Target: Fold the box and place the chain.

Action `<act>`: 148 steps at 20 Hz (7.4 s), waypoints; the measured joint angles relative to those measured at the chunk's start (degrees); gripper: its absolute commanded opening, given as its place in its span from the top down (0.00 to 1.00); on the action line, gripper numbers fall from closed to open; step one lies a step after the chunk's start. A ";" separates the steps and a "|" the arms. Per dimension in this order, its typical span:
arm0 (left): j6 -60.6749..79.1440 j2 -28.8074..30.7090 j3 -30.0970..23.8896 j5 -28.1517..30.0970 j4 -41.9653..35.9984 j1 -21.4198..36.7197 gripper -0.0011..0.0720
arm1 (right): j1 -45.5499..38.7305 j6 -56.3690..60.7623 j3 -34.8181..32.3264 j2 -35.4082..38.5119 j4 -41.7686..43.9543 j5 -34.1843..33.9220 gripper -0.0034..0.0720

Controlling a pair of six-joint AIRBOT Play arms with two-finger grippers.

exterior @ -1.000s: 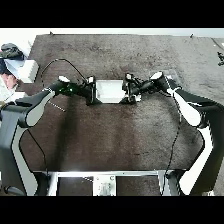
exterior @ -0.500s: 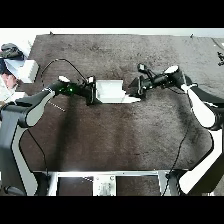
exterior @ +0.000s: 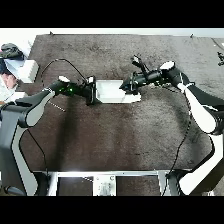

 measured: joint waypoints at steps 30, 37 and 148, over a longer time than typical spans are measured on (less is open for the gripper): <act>0.07 0.00 0.00 -0.02 0.11 0.02 0.62 | 2.43 0.28 -0.09 -1.29 -2.51 -21.46 0.94; 0.04 0.00 0.00 -0.02 0.02 0.02 0.63 | 0.55 0.24 -0.07 7.13 -11.08 -10.86 0.09; 0.00 0.00 0.00 -0.46 -0.04 0.00 0.62 | 3.48 70.66 1.07 1.33 -20.00 0.98 0.43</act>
